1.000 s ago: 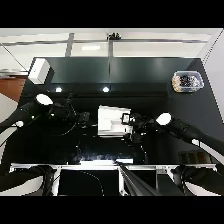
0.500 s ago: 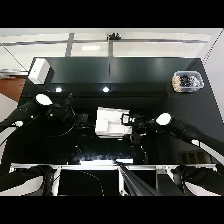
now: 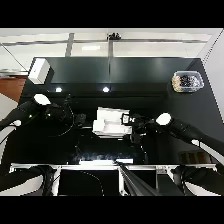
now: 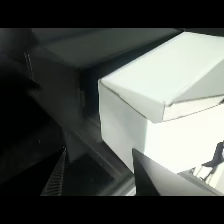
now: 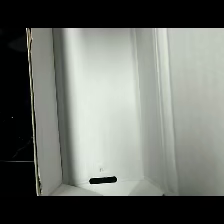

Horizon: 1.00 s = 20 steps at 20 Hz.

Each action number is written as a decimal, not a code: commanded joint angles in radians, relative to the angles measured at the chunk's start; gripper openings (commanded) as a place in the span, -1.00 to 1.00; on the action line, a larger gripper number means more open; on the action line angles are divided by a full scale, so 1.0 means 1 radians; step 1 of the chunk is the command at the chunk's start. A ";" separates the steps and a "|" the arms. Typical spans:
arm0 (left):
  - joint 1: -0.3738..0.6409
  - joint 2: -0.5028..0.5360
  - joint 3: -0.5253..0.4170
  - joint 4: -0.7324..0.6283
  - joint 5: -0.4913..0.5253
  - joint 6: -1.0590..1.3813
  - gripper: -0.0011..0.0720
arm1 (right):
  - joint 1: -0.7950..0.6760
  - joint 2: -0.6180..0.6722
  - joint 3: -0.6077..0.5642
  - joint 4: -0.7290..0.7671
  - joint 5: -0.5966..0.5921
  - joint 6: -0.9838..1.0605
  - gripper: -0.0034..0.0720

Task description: Fold the box and place the chain.

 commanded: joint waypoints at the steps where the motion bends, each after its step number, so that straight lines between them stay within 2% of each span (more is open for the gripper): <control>1: 0.031 0.001 0.000 -0.018 -0.050 0.002 0.38 | 0.000 0.000 0.000 0.000 0.000 0.001 0.51; 7: 0.023 0.001 0.001 -0.088 -0.069 0.020 0.38 | 0.000 0.000 0.000 0.000 0.000 0.001 0.51; 15: -0.056 0.001 0.001 -0.106 0.021 0.024 0.34 | 0.000 0.000 0.000 0.000 0.000 0.001 0.51; 16: -0.068 0.001 0.001 -0.106 0.031 0.023 0.17 | 0.000 0.000 0.000 0.000 0.000 0.001 0.51; 17: -0.079 0.001 0.001 -0.106 0.043 0.019 0.10 | 0.000 0.000 0.000 0.000 0.000 0.001 0.51; 20: -0.110 0.001 0.001 -0.101 0.094 -0.010 0.10 | 0.000 0.000 0.000 0.000 0.000 0.001 0.51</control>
